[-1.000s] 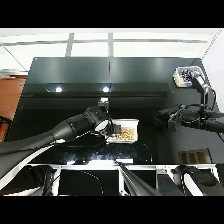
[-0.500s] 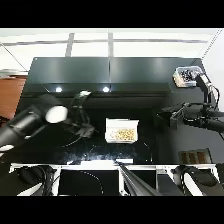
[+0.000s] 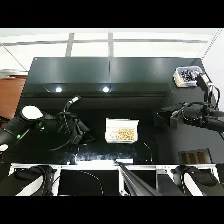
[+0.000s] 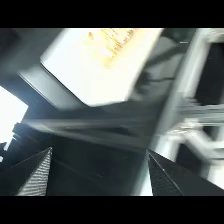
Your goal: Fold the box and place the chain.
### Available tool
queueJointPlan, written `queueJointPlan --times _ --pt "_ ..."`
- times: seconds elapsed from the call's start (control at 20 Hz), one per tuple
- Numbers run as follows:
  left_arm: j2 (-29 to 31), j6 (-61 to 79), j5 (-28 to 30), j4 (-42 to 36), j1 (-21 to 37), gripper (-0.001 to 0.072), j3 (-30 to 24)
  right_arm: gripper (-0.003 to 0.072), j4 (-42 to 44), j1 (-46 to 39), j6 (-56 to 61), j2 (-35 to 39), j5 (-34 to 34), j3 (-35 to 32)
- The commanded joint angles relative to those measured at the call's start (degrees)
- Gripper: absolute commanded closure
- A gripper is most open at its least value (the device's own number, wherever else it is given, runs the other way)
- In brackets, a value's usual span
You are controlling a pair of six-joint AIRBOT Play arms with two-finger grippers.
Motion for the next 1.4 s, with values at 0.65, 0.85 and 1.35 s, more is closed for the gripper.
queueJointPlan --times 0.65,0.85,1.35 --pt "-11.63 41.86 13.33 -6.86 -11.41 0.0003 0.02 0.0206 0.15 0.04 0.02 0.02 -0.2 0.02" --pt "-11.69 41.03 14.32 -7.21 -13.38 0.0003 1.22 0.0206 0.24 0.04 0.04 0.02 -0.2 0.02" --pt "-15.41 37.27 17.55 -7.76 -18.4 0.0004 3.37 0.0206 0.22 0.04 0.04 0.02 -0.02 0.02"
